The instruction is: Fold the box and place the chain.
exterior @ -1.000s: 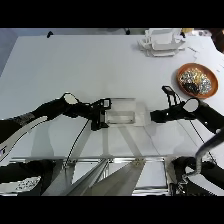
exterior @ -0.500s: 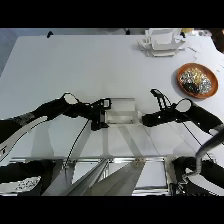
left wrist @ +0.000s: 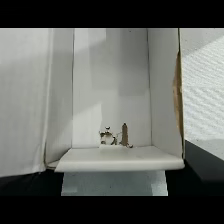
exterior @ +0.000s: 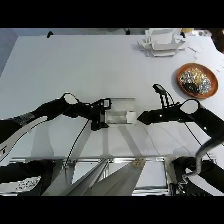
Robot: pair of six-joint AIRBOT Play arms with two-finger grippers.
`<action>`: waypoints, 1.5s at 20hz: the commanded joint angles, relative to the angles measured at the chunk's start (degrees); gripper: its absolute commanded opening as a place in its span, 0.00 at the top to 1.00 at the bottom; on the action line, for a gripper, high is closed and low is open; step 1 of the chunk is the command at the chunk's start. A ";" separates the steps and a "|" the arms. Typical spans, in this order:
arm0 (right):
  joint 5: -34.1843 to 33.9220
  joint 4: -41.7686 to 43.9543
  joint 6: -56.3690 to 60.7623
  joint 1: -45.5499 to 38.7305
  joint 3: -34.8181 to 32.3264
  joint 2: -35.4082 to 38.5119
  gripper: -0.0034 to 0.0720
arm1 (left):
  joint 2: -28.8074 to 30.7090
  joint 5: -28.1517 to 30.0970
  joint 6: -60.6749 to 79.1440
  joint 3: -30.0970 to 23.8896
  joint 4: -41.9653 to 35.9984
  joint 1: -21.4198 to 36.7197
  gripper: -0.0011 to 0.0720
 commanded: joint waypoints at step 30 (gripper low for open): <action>0.07 -39.08 50.86 23.80 16.55 -11.80 0.58 | 0.04 0.70 0.02 0.00 0.02 0.00 0.74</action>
